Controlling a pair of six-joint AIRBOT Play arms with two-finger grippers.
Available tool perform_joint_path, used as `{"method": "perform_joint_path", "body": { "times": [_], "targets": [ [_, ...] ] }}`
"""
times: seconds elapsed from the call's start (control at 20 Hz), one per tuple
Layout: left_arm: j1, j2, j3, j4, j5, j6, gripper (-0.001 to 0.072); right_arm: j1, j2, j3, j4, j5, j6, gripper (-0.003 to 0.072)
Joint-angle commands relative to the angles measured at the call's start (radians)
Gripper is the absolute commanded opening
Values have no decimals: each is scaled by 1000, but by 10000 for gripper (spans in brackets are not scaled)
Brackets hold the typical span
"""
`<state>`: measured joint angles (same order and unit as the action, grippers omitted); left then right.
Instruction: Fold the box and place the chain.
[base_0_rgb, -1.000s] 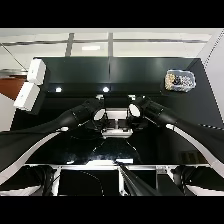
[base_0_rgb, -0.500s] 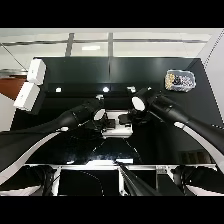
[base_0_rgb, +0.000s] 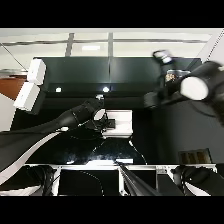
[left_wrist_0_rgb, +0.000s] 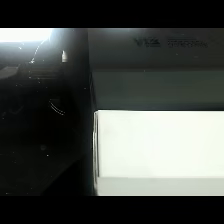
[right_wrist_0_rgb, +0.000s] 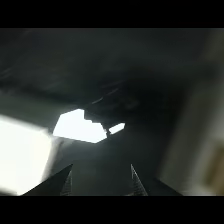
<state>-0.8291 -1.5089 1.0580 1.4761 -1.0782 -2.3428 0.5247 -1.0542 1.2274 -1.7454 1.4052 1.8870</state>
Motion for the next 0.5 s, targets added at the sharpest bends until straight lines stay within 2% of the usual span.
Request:
{"method": "perform_joint_path", "body": {
  "times": [0.0,0.05,0.1,0.2,0.3,0.4,0.45],
  "targets": [
    [1,-1,0,0,0,0,32,-213,30,-34,-153,-87,-80,444],
    [1,-1,0,0,0,0,33,-295,15,-60,-146,-159,-77,449],
    [1,-1,0,0,0,0,32,-381,-12,-83,-127,-235,-62,720],
    [1,-1,0,0,0,0,32,-525,-103,-78,-27,-356,-63,715],
    [1,-1,0,0,0,0,32,-622,-220,-18,60,-433,-69,714],
    [1,-1,0,0,0,0,32,-665,-362,101,81,-416,-102,705],
    [1,-1,0,0,0,0,32,-671,-438,172,88,-391,-184,705]
  ]
}}
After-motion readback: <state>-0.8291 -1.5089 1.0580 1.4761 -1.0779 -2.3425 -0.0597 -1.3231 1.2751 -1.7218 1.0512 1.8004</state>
